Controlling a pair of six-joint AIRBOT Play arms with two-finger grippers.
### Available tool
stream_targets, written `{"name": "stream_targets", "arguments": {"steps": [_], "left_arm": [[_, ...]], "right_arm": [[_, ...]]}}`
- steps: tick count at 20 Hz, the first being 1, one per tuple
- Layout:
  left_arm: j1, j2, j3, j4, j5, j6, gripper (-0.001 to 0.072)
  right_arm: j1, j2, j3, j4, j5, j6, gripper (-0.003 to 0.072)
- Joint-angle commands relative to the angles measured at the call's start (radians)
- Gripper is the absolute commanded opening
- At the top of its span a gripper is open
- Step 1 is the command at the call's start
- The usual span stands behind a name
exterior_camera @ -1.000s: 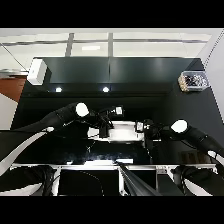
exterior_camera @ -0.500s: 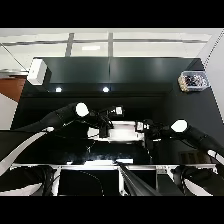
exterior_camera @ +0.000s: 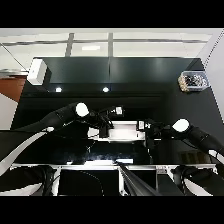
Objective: Fold the box and place the chain.
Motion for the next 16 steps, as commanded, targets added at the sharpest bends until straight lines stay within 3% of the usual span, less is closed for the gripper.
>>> {"name": "stream_targets", "arguments": {"steps": [1, 5, 6, 8, 11, 13, 14, 16], "left_arm": [[0.000, -0.001, 0.000, 0.000, -0.001, 0.000, 0.0027], [0.000, 0.000, 0.000, 0.000, -0.002, 0.000, 0.0031], [0.000, 0.000, 0.000, 0.000, -0.004, 0.000, 0.0046], [0.000, 0.006, 0.001, 0.000, -0.012, 0.000, 0.0287], [0.001, 0.038, 0.001, 0.029, -0.035, -0.001, 0.0335], [0.003, 0.069, 0.001, 0.046, -0.055, -0.033, 0.0636], [0.006, 0.087, 0.001, 0.064, -0.067, -0.097, 0.0700], [0.021, 0.137, 0.001, 0.162, -0.125, -0.235, 0.0699]], "right_arm": [[0.000, 0.000, 0.001, 0.001, 0.007, 0.001, 0.0591], [0.000, 0.000, 0.001, 0.001, 0.006, 0.001, 0.0589], [0.000, 0.000, 0.001, 0.000, 0.006, 0.001, 0.0553], [0.000, 0.000, 0.001, 0.001, 0.006, 0.001, 0.0533], [0.000, 0.000, 0.001, 0.001, 0.006, 0.000, 0.0533], [0.000, 0.000, 0.001, 0.000, 0.006, 0.001, 0.0533], [0.000, 0.000, 0.001, 0.001, 0.006, 0.000, 0.0533], [0.000, 0.000, 0.001, 0.000, 0.006, 0.001, 0.0533]]}}
